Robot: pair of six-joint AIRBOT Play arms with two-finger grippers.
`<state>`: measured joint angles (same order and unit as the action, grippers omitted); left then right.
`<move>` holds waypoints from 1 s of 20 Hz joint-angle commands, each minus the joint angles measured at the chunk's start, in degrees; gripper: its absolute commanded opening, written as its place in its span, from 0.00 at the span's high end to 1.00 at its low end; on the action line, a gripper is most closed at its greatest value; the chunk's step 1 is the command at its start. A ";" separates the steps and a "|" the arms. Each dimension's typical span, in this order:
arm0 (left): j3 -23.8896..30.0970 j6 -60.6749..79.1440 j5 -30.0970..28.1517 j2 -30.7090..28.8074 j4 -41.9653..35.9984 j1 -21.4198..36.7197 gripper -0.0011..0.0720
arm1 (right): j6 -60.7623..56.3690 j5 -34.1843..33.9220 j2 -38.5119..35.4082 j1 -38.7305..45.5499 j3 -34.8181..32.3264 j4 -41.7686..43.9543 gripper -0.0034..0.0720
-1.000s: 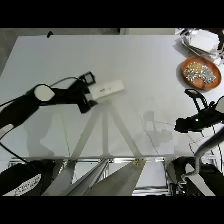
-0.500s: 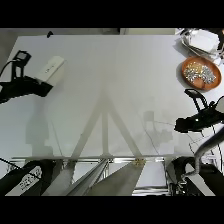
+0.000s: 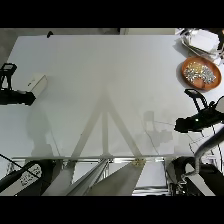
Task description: Fold the box and place the chain.
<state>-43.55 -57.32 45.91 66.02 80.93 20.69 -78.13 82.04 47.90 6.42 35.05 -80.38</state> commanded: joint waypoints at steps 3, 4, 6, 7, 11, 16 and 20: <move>-0.02 -1.20 3.19 5.01 3.87 0.90 0.91 | 0.00 0.02 0.02 0.02 0.02 0.02 0.41; -0.02 -1.20 3.08 4.98 3.93 1.11 0.80 | 0.00 0.02 0.02 0.02 0.02 0.02 0.41; -0.02 -1.22 2.99 4.96 4.11 1.18 0.32 | 0.00 0.02 0.02 0.02 0.02 0.02 0.41; -0.02 -1.57 3.10 4.63 3.96 1.16 0.22 | 0.00 0.02 0.02 0.02 0.02 0.02 0.41; -0.04 -3.52 2.89 -1.03 5.40 1.01 0.17 | 0.00 0.02 0.02 0.02 0.02 0.02 0.41; -0.02 -3.56 3.52 -6.67 4.79 0.98 0.02 | 0.00 0.02 0.02 0.02 0.04 0.02 0.41; -0.04 -3.61 6.27 -7.52 3.28 0.98 0.02 | 0.00 0.02 0.02 0.02 0.04 0.02 0.41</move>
<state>-43.57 -60.86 50.63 59.72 85.71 21.67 -78.13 82.06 47.90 6.42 35.05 -80.36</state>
